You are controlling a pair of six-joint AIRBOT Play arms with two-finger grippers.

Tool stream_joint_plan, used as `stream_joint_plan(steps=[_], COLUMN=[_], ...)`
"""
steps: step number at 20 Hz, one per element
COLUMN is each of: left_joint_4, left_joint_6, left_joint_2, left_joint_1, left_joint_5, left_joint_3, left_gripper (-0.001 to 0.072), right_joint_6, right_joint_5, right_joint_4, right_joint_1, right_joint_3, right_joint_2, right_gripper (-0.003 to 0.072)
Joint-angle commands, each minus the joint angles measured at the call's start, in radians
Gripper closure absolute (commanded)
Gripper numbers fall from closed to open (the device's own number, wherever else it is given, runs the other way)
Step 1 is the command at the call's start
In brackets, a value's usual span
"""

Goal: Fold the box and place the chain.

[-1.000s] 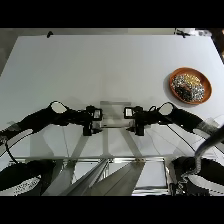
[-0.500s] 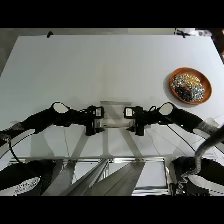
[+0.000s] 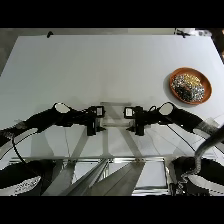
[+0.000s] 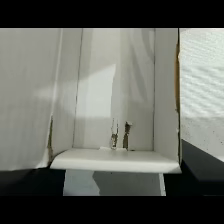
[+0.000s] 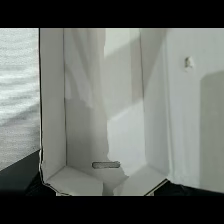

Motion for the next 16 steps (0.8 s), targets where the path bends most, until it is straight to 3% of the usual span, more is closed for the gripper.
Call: stream_joint_plan(steps=[1, 3, 16], left_joint_4=[0.002, 0.003, 0.004], left_joint_6=[0.005, 0.007, -0.001], left_joint_2=[-0.008, -0.008, -0.008], left_joint_1=[-0.008, -0.007, -0.007], left_joint_5=[-0.003, -0.003, -0.003], left_joint_3=[-0.001, -0.001, -0.001], left_gripper=[0.0539, 0.0572, 0.0567], right_joint_6=[0.000, 0.000, 0.000], right_joint_5=[-0.001, -0.001, -0.001], right_joint_4=[0.000, 0.000, 0.000], right_joint_1=[0.000, 0.000, 0.000], right_joint_3=[0.000, 0.000, 0.000], right_joint_2=[0.000, 0.000, 0.000], right_gripper=[0.0283, 0.0283, 0.0283])
